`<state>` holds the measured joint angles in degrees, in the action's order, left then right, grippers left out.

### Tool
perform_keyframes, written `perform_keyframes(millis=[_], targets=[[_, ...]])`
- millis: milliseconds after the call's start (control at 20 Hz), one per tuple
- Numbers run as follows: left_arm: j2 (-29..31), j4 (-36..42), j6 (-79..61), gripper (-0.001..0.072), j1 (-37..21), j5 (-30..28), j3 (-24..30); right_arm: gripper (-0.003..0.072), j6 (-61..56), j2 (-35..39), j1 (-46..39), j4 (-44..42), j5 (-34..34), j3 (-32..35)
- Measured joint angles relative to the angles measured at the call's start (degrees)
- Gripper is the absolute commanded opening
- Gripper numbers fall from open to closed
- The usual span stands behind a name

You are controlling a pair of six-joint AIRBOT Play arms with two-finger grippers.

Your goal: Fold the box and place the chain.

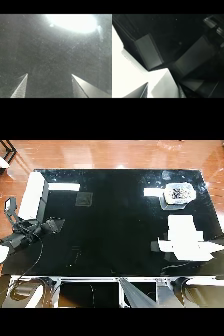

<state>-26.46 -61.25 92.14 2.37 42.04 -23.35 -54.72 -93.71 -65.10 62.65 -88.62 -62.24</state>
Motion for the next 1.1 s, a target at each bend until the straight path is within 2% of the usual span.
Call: perform_keyframes(millis=[250, 300, 350, 550, 650, 1000, 1050, 1100], targets=[[0.0, 0.35, 0.0, 0.0637, 0.0, 0.02, 0.0, 0.0421, 1.11, -0.24, 0.15, 0.13, 0.63, 0.0], [0.0, 0.42, 0.0, 0.0637, 0.0, 0.02, 0.0, 0.0391, 1.27, -0.37, 0.2, 0.13, 0.57, 0.0], [0.0, 0.44, 0.0, 0.0637, 0.0, 0.0, 0.0, 0.0296, 1.46, -0.59, 0.2, 0.13, 0.52, 0.0], [0.0, 0.46, 0.0, 0.0637, 0.0, 0.02, 0.0, 0.0296, 2.05, -1.2, 0.2, 0.37, 0.31, 0.0], [0.0, 0.48, 0.0, 0.0637, 0.0, 0.02, 0.0, 0.0119, 2.32, -1.31, 0.2, 0.57, 0.13, 0.0], [0.0, 0.48, 0.0, 0.0637, 0.0, 0.0, -0.02, 0.0127, 2.47, -1.4, 0.2, 1.03, -1.49, 0.0], [0.0, 0.48, 0.0, 0.0637, 0.0, 0.0, 0.0, 0.0107, 2.49, -1.4, 0.2, 0.7, -1.84, 0.0], [0.0, 0.48, 0.0, 0.0637, 0.0, 0.0, -0.02, 0.002, 2.54, -1.4, 0.2, 0.07, -2.23, 0.0]])
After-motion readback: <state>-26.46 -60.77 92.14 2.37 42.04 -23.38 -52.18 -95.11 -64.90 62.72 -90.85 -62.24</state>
